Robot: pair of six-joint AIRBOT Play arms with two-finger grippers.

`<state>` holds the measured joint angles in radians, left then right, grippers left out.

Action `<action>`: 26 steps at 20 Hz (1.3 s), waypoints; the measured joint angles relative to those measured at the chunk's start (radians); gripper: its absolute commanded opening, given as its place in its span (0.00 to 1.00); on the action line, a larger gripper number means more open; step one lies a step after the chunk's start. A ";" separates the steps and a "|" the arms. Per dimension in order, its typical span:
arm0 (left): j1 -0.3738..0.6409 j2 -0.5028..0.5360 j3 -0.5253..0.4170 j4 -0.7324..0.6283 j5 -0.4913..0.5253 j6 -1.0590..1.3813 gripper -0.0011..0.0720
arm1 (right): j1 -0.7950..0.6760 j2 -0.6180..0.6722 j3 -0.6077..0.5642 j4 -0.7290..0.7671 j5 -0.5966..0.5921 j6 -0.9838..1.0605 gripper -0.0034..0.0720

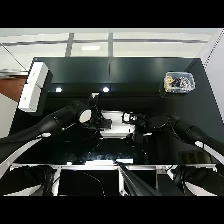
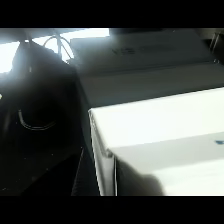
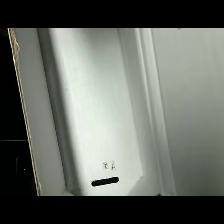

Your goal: Fold the box and place the chain.

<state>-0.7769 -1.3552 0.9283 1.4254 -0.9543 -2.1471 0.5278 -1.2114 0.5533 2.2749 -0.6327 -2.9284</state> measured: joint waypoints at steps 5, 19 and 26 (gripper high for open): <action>-0.019 -0.045 0.037 0.019 -0.046 -0.017 0.33 | 0.000 0.000 0.000 0.000 0.000 0.000 0.66; -0.035 -0.098 0.051 0.025 -0.036 -0.085 0.33 | 0.000 0.000 0.000 -0.001 0.000 0.000 0.66; -0.041 -0.110 0.058 0.027 -0.051 -0.086 0.33 | 0.000 0.000 0.000 -0.001 0.000 0.000 0.66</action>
